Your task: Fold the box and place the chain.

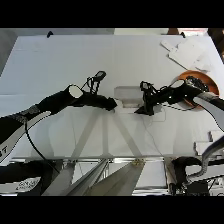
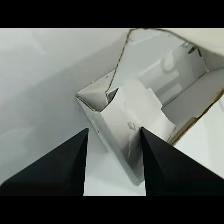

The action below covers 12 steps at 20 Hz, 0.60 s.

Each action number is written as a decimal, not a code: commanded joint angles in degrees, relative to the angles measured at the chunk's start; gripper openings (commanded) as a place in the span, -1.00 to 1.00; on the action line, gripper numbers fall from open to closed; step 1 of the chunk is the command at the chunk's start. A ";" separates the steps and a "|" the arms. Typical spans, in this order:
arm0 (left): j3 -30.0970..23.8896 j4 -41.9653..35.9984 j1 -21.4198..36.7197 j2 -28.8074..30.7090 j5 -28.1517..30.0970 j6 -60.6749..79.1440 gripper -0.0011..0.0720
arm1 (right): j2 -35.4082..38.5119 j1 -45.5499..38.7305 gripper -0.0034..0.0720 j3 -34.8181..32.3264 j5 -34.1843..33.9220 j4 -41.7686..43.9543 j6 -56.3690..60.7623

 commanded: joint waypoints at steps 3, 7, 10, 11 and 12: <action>3.93 14.21 -1.38 0.00 -2.56 -13.27 -0.07 | 0.00 0.00 0.42 0.00 0.04 -0.02 -0.04; 5.86 15.45 -2.86 -0.09 -2.69 -13.44 -0.10 | 0.00 0.00 0.42 0.00 0.04 -0.02 -0.04; 8.50 19.89 -3.17 -1.20 -6.67 -20.81 -0.11 | 0.00 0.00 0.42 0.00 0.07 -0.02 -0.04; 9.38 21.73 -3.17 -1.73 -8.11 -22.97 -0.11 | 0.00 0.00 0.42 0.00 0.02 -0.02 -0.04; 10.27 23.37 -3.19 -2.23 -9.31 -24.72 -0.11 | 0.00 0.00 0.42 0.00 0.07 -0.02 -0.04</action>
